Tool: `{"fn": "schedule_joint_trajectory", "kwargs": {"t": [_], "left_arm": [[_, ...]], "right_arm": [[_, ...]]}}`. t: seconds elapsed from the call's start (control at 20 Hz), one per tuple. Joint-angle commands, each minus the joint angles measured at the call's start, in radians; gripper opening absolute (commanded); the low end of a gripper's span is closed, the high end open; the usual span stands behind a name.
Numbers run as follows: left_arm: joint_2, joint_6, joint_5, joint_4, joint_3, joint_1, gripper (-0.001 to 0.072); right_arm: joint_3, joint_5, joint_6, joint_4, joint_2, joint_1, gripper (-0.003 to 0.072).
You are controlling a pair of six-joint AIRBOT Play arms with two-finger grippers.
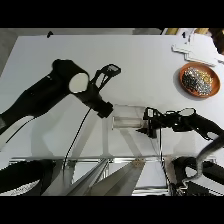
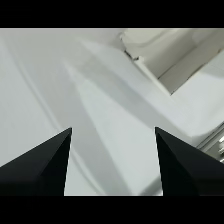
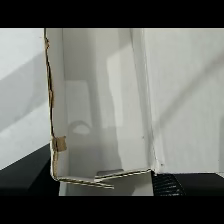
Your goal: Fold the box and place the chain.
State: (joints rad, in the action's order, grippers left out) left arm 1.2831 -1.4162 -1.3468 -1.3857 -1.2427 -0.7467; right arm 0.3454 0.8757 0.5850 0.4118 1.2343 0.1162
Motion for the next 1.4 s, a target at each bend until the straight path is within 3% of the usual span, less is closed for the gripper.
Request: {"fn": "schedule_joint_trajectory", "kwargs": {"t": [0.0, 0.15, 0.25, 0.4, 0.5, 0.55, 0.6, 1.35], "left_arm": [[-0.111, 0.682, 0.154, 0.169, 0.197, 0.068, 0.0574], [-0.133, 1.171, 0.350, 0.352, 0.408, 0.129, 0.0574], [-0.096, 1.358, 0.422, 0.447, 0.493, 0.166, 0.0576], [0.008, 1.449, 0.486, 0.557, 0.510, 0.191, 0.0581], [0.074, 1.553, 0.572, 0.715, 0.510, 0.188, 0.0595], [0.096, 1.614, 0.589, 0.779, 0.510, 0.183, 0.0657], [0.113, 1.665, 0.588, 0.811, 0.510, 0.176, 0.0698], [0.159, 1.708, 0.545, 0.837, 0.511, 0.148, 0.0699]], "right_arm": [[0.000, 0.000, 0.000, 0.000, 0.000, 0.000, 0.0339], [0.000, 0.000, 0.000, 0.000, 0.000, 0.000, 0.0339], [0.000, 0.000, 0.000, 0.000, 0.000, 0.000, 0.0339], [0.000, 0.000, 0.000, 0.000, 0.000, 0.000, 0.0339], [0.000, 0.000, 0.000, 0.000, 0.000, 0.000, 0.0339], [0.000, 0.000, 0.000, 0.000, 0.000, 0.000, 0.0339], [0.000, 0.000, 0.000, 0.000, 0.000, 0.000, 0.0339], [0.000, 0.000, 0.000, 0.000, 0.000, 0.000, 0.0339]]}}
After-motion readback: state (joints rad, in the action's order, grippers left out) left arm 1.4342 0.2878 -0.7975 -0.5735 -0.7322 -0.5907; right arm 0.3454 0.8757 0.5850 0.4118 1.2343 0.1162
